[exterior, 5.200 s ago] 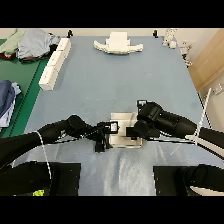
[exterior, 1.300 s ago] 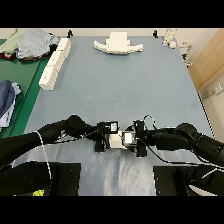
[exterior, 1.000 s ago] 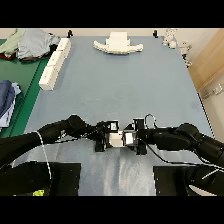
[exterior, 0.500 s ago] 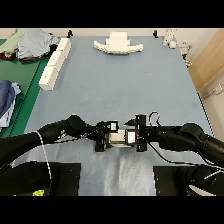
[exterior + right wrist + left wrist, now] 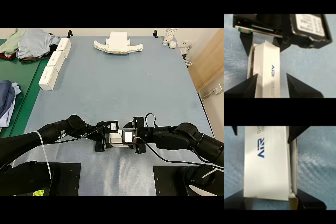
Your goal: Fold the box.
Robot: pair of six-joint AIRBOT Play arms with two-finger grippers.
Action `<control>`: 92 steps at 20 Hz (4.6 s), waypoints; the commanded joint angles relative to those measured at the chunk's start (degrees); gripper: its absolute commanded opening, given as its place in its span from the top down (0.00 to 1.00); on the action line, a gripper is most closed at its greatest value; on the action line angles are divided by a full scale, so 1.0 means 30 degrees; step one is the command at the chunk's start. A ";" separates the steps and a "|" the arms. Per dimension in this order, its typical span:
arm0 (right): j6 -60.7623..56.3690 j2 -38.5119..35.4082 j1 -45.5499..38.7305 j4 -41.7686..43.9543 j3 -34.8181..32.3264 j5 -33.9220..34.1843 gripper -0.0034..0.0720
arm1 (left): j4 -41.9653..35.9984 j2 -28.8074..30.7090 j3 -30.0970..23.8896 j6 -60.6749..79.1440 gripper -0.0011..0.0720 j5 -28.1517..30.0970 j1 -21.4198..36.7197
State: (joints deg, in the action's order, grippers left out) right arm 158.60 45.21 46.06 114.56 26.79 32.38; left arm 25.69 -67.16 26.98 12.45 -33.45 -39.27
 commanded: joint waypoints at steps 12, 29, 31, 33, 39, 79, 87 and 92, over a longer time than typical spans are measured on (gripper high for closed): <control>-0.0495 -0.2419 0.0015 0.2565 0.0015 0.1188 0.23 | 0.0000 -0.0007 0.0007 0.0000 0.27 0.0007 -0.0015; -0.8721 -0.2871 0.3024 0.6251 -0.5814 -0.8021 0.95 | 0.0000 -0.0007 0.0007 0.0000 0.27 0.0007 -0.0015; -0.8735 -0.2586 0.3024 0.6258 -0.5909 -0.8174 0.95 | 0.0000 -0.0007 0.0007 0.0000 0.27 0.0007 -0.0015; -0.8735 -0.2018 0.3024 0.6258 -0.5916 -0.8233 0.95 | 0.0000 -0.0007 0.0007 0.0000 0.27 0.0007 -0.0015; -0.8735 -0.1523 0.3024 0.6258 -0.5916 -0.8284 0.95 | 0.0000 -0.0007 0.0007 0.0000 0.27 0.0007 -0.0015; -2.8611 0.9530 -0.8590 -1.1606 1.1118 1.4819 0.95 | 0.0000 -0.0007 0.0036 0.0000 0.27 0.0022 0.0000; -2.9288 0.9559 -0.8582 -1.1577 1.1118 1.4826 0.95 | -0.0015 0.0000 0.0058 -0.0015 0.27 0.0022 -0.0007; -2.9288 0.9566 -0.8582 -1.1570 1.1118 1.4819 0.95 | 0.0095 0.1377 0.0459 -0.3694 0.27 0.0765 0.0750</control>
State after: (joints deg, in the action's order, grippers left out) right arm 70.96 73.87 20.34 79.83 60.07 76.71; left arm 25.82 -65.25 27.79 8.19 -32.75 -38.52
